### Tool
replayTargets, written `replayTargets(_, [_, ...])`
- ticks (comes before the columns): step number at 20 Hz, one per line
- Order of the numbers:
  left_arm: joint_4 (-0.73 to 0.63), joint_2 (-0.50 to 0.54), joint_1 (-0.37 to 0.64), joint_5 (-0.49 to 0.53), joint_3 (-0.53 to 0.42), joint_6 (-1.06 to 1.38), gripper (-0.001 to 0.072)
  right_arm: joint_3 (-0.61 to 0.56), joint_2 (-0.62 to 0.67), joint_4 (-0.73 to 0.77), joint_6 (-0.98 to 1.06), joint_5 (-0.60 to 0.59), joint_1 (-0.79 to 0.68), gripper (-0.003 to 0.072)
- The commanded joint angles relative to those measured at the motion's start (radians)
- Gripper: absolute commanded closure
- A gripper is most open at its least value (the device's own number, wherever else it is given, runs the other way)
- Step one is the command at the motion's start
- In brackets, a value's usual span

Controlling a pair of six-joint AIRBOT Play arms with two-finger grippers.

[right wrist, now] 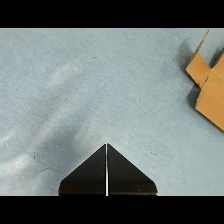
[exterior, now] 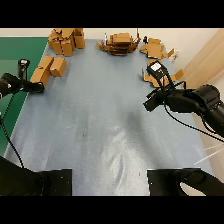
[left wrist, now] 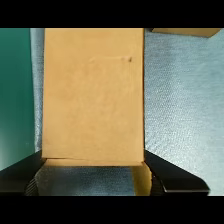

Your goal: Fold the box.

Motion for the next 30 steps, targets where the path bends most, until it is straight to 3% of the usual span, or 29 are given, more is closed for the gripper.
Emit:
replayTargets(1, [-0.003,0.001,-0.001,-0.013,0.005,0.001,0.0062,0.0,0.0,0.014,0.0,-0.001,0.001,0.0679])
replayTargets(6, [-0.003,0.024,-0.001,-0.046,0.039,0.002,0.0061,0.0,-0.001,0.015,0.0,-0.001,0.001,0.0679])
replayTargets(11, [-0.007,0.029,-0.015,-0.161,0.155,0.001,0.0061,0.0,-0.001,0.015,0.0,-0.001,0.001,0.0679])
replayTargets(15, [-0.007,0.048,-0.031,-0.179,0.22,-0.001,0.0035,0.0,-0.001,0.018,0.0,-0.001,0.001,0.0679])
replayTargets(20, [-0.023,0.171,-0.035,-0.214,0.25,-0.002,0.0035,0.0,-0.001,0.026,-0.001,0.0,0.001,0.0679])
replayTargets(22, [-0.146,0.231,-0.037,-0.365,0.25,-0.002,0.0035,0.0,-0.001,0.063,-0.001,0.001,0.001,0.068])
replayTargets(26, [-0.58,0.288,-0.077,-0.722,0.25,-0.002,0.0035,0.001,-0.002,0.237,-0.005,0.046,0.001,0.068])
replayTargets(28, [-0.581,0.309,-0.15,-0.822,0.25,0.001,0.0035,0.001,-0.014,0.359,-0.025,0.053,0.001,0.068])
replayTargets(30, [-0.473,0.34,-0.256,-0.856,0.25,-0.047,0.0036,0.001,-0.035,0.484,-0.085,0.053,0.001,0.068])
